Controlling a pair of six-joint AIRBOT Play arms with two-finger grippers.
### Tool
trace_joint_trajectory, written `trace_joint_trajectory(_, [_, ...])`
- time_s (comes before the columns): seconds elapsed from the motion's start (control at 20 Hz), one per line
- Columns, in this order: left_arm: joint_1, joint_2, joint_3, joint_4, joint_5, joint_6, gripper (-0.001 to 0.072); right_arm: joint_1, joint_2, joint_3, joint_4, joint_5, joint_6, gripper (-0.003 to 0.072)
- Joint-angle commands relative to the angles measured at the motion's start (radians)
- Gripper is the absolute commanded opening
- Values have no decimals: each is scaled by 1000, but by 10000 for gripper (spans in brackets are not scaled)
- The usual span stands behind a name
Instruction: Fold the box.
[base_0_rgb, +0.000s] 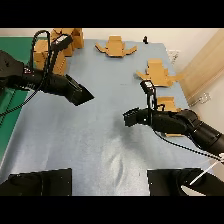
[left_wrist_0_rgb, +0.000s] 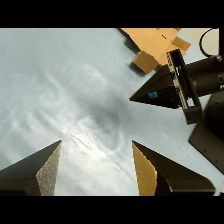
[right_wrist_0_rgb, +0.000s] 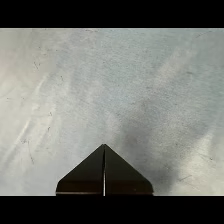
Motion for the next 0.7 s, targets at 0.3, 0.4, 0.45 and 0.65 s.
trace_joint_trajectory(0.3, [0, -1, 1, -120, 130, 79, 690, -180, 70, 357, -161, -593, 171, 602])
trace_joint_trajectory(0.4, [0, -1, 1, -122, 138, 79, 690, -362, 90, 534, -375, -864, 169, 602])
trace_joint_trajectory(0.45, [0, -1, 1, -121, 139, 80, 690, -476, 90, 603, -479, -956, 128, 601])
trace_joint_trajectory(0.65, [0, -1, 1, -121, 162, 61, 690, -946, 20, 605, -491, -965, -95, 591])
